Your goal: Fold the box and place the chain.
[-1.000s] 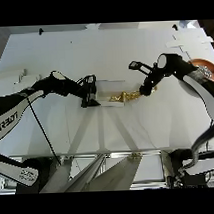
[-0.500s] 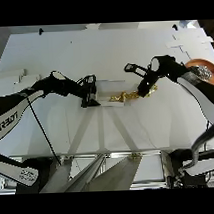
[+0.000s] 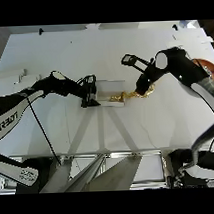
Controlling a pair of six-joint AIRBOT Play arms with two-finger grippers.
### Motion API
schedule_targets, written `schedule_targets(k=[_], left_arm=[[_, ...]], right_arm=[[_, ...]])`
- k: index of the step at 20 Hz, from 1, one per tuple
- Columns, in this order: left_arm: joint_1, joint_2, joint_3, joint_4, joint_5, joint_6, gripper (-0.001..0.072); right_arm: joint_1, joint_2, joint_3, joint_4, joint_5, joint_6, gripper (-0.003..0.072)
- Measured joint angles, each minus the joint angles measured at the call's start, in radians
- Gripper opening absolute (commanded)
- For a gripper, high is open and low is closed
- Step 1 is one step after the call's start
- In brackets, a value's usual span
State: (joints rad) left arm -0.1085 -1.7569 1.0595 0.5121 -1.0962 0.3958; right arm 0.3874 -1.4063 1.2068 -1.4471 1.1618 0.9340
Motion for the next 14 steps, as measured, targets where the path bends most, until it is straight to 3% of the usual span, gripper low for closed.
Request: schedule_targets(k=[5,14], left_arm=[[0.0,0.0,0.0,0.0,0.0,0.0,0.0464],[0.0,0.0,0.0,0.0,0.0,0.0,0.0464]], right_arm=[[0.105,0.027,0.002,0.071,-0.039,0.045,0.0015],[0.256,-0.003,0.022,0.294,-0.295,0.061,0.0016]])
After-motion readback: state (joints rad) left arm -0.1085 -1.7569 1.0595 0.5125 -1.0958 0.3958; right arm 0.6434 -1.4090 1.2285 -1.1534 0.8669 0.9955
